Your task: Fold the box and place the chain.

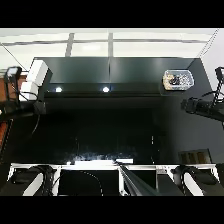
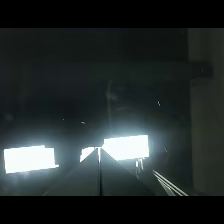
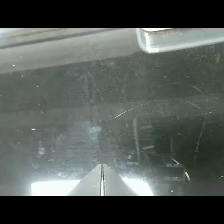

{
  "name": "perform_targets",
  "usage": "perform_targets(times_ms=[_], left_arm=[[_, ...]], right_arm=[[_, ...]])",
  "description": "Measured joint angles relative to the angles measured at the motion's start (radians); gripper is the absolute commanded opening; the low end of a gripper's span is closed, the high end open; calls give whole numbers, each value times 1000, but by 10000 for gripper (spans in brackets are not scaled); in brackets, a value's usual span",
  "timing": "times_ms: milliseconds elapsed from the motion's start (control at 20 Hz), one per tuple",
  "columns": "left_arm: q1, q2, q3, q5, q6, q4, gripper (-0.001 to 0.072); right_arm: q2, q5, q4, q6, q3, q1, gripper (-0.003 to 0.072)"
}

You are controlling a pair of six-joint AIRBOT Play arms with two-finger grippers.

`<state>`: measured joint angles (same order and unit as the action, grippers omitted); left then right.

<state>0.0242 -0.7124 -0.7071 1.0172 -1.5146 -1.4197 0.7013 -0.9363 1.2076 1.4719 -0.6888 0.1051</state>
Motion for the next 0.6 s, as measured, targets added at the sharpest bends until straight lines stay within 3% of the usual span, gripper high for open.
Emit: perform_targets(times_ms=[200,600], left_arm=[[24,39,66,-42,0,10,27],[32,52,89,-57,0,18,27]], right_arm=[[-4,22,-14,6,24,-1,17],[-4,30,-21,10,33,-1,17]])
